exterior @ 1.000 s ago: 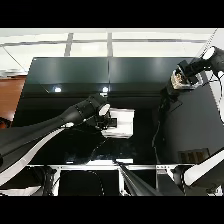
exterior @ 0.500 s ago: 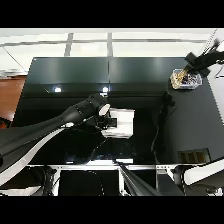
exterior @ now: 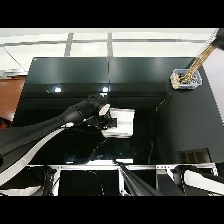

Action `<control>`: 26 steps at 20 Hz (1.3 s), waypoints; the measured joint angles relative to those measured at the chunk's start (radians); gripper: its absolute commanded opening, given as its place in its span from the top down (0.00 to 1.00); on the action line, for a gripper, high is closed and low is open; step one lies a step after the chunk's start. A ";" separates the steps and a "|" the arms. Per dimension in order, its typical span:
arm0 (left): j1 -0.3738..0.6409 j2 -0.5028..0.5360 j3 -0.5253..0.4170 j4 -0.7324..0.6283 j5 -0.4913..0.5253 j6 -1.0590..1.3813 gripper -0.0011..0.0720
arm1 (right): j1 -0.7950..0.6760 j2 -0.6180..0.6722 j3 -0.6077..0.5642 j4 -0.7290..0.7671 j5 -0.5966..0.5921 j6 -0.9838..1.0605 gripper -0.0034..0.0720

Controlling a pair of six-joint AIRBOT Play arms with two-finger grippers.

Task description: Fold the box and place the chain.

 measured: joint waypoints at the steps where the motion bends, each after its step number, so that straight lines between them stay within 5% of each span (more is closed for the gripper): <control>1: 0.000 0.000 0.000 0.000 0.000 0.000 0.96 | 0.006 0.044 -0.001 0.011 0.010 -0.008 0.94; 12: 0.000 0.000 0.000 -0.002 0.000 0.000 0.96 | 0.245 0.390 0.000 0.077 0.117 -0.037 0.94; 18: 0.000 0.000 0.000 -0.002 0.000 0.000 0.96 | 0.365 0.427 -0.023 0.288 0.242 -0.037 0.94; 26: 0.000 0.000 0.000 0.000 0.001 0.000 0.96 | 0.560 0.423 -0.083 0.382 0.136 -0.013 0.94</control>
